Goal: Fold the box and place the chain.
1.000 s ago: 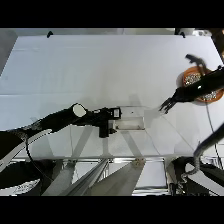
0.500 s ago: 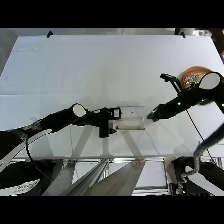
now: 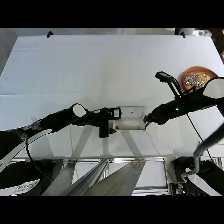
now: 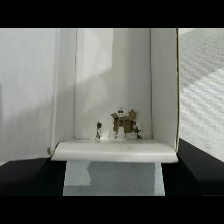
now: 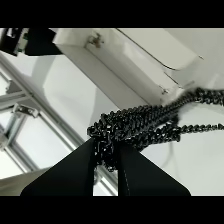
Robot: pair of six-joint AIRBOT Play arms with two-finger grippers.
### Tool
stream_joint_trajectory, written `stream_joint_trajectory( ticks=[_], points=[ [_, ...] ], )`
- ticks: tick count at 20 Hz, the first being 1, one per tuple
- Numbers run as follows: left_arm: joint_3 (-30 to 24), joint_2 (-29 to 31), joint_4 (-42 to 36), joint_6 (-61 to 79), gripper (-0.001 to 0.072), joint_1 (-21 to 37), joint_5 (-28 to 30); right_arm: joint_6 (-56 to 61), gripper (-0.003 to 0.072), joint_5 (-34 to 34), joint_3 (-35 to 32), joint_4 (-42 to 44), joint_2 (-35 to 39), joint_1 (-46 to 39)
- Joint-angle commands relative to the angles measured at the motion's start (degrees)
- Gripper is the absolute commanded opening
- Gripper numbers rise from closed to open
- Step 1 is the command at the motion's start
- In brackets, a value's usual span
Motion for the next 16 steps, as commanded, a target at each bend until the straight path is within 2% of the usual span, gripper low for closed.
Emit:
stream_joint_trajectory(
  ticks=[1, 4, 16],
  points=[
    [-0.02, 0.00, 0.00, 0.02, 0.0134, -0.02, 0.02, -0.04, 0.0011, -4.44, -0.02, 3.63, 0.48, 4.13],
    [-0.02, 0.00, 0.00, 0.02, 0.0133, -0.02, 0.02, -0.04, 0.0011, -8.33, -0.02, 5.18, 0.48, 6.56],
    [-0.02, 0.00, 0.00, 0.02, 0.0133, -0.02, 0.04, -2.62, 0.0011, -10.12, -0.02, 12.94, 1.73, 6.84]
  ],
)
